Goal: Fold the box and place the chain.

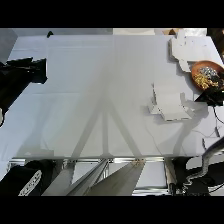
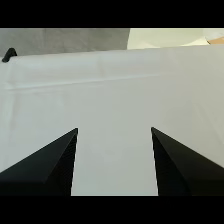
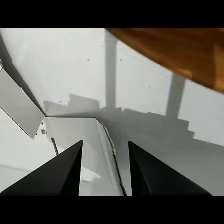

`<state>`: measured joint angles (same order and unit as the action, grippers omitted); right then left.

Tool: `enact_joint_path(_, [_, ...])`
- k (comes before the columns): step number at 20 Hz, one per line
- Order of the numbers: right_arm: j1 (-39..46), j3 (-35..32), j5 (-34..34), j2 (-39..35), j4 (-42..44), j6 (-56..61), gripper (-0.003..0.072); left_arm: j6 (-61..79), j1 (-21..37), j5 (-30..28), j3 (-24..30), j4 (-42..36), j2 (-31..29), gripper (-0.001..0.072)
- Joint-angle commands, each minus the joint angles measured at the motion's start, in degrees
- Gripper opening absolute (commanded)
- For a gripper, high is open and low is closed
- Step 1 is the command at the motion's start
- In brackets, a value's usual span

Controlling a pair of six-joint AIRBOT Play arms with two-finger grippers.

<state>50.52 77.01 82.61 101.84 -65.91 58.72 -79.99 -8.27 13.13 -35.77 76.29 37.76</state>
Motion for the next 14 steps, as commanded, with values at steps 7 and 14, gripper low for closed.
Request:
enact_joint_path(7, [-8.04,0.02,-1.62,0.42,-10.51,-0.92,0.0013,0.02,-0.02,-0.02,-0.04,0.00,-0.04,0.0497])
enact_joint_path(14, [-10.82,0.02,-0.59,-3.63,-2.03,-7.80,0.0009,0.02,-0.02,-0.02,-0.04,0.00,-0.07,0.0497])
